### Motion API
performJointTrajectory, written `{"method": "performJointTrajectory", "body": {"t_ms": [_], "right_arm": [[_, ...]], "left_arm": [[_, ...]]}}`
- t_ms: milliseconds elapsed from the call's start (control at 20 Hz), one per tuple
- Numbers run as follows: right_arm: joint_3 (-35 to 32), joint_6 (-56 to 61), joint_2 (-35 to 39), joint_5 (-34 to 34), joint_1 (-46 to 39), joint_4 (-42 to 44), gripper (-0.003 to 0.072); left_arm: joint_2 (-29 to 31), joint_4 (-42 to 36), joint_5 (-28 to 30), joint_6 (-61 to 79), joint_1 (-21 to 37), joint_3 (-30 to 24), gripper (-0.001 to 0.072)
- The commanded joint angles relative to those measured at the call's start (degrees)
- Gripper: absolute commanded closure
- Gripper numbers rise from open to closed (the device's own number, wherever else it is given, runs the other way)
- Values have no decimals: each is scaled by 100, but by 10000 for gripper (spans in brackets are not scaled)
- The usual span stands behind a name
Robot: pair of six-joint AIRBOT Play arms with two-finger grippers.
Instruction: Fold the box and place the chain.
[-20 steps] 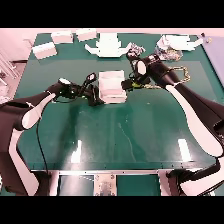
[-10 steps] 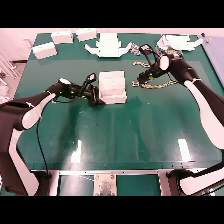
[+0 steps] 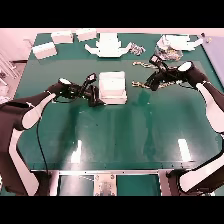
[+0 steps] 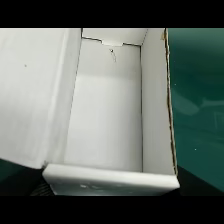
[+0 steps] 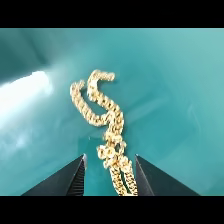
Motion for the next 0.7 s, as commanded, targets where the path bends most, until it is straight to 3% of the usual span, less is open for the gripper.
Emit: {"method": "performJointTrajectory", "body": {"t_ms": [0,150,250,650], "right_arm": [[133,-1390,-308,372,-190,505,334],[452,-1606,-581,584,-192,535,319],[660,-1622,-741,765,-192,533,258],[953,-1753,-1049,984,-334,535,256]], "left_arm": [[-2,-9,-9,0,-2,-2,222],[-2,-7,-39,0,-2,-2,221],[-2,-7,-46,2,-2,-2,222],[-2,-2,-46,2,-2,-2,222]]}}
